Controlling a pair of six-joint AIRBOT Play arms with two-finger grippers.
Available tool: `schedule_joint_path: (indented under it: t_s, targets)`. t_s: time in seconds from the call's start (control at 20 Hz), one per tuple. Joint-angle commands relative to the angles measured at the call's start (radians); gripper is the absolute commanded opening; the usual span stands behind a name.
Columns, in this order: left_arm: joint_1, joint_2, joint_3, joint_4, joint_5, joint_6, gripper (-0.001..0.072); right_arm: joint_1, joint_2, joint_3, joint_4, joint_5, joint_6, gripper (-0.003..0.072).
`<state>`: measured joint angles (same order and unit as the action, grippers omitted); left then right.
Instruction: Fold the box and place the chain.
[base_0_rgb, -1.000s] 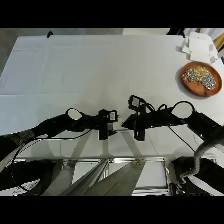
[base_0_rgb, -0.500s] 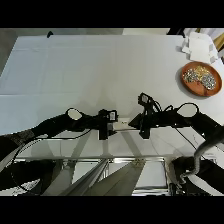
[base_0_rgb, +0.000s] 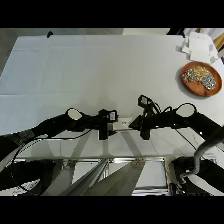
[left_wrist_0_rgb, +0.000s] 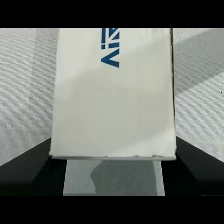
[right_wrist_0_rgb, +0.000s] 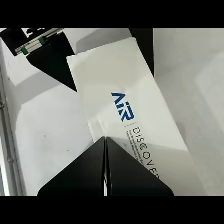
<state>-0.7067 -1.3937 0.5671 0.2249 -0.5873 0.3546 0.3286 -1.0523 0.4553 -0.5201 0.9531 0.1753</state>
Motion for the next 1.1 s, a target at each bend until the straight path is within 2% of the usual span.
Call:
schedule_joint_path:
  t_s: [0.0, 0.6, 0.8, 1.05]
  targets:
    - [0.001, 0.001, 0.0, 0.0, 0.0, 0.0, 0.0413, 0.0, -0.038, -0.001, -0.004, -0.004, -0.002, 0.0014]
    - [0.001, 0.001, 0.0, 0.0, 0.0, -0.001, 0.0413, 0.031, -0.047, -0.001, -0.118, -0.059, 0.008, 0.0014]
    - [0.001, 0.001, 0.0, 0.0, 0.0, -0.001, 0.0413, 0.057, -0.043, 0.0, -0.1, -0.069, 0.007, 0.0015]
    - [0.001, 0.001, 0.0, 0.0, 0.0, -0.001, 0.0413, 0.055, 0.075, 0.029, -0.077, -0.078, 0.007, 0.0015]
